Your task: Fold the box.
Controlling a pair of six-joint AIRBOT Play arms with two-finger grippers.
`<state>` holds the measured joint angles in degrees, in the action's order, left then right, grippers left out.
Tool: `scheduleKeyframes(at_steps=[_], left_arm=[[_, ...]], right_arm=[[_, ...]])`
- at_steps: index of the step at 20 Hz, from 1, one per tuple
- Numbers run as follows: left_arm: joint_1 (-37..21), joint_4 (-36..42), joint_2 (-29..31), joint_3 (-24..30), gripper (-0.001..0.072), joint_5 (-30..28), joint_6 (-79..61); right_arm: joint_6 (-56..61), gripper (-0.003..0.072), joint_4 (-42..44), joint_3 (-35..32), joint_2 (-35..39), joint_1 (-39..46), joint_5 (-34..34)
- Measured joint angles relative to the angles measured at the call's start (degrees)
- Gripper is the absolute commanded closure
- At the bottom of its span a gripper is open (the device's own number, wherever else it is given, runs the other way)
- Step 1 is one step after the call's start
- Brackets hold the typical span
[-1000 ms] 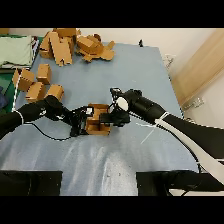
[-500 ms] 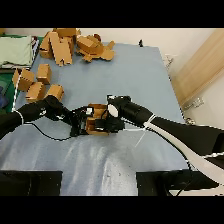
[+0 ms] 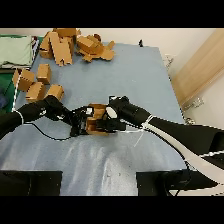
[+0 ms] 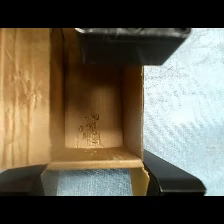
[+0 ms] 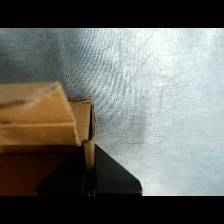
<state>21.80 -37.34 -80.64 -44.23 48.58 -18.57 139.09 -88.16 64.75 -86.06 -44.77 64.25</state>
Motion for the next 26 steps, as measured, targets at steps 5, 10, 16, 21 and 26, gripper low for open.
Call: scheduleKeyframes(at_steps=[5,10,16,21,26], left_arm=[[0.02,0.0,0.0,0.0,0.0246,-0.04,0.04],[0.02,0.0,0.0,0.0,0.0246,-0.07,0.02],[0.02,0.0,0.0,0.0,0.0246,-0.11,0.0],[0.02,0.0,0.0,0.0,0.0246,-0.13,0.0],[0.02,0.0,0.0,0.0,0.0246,-0.13,0.0]], right_arm=[[0.39,0.0361,-0.98,0.26,0.04,0.07,-1.77],[0.39,0.0305,-1.53,2.38,0.66,0.26,-1.64],[0.42,0.024,-2.95,4.7,3.82,1.07,1.53],[0.07,0.069,-5.46,5.03,9.11,2.38,5.81],[-3.41,0.0692,-10.03,2.29,11.76,8.79,6.03]])
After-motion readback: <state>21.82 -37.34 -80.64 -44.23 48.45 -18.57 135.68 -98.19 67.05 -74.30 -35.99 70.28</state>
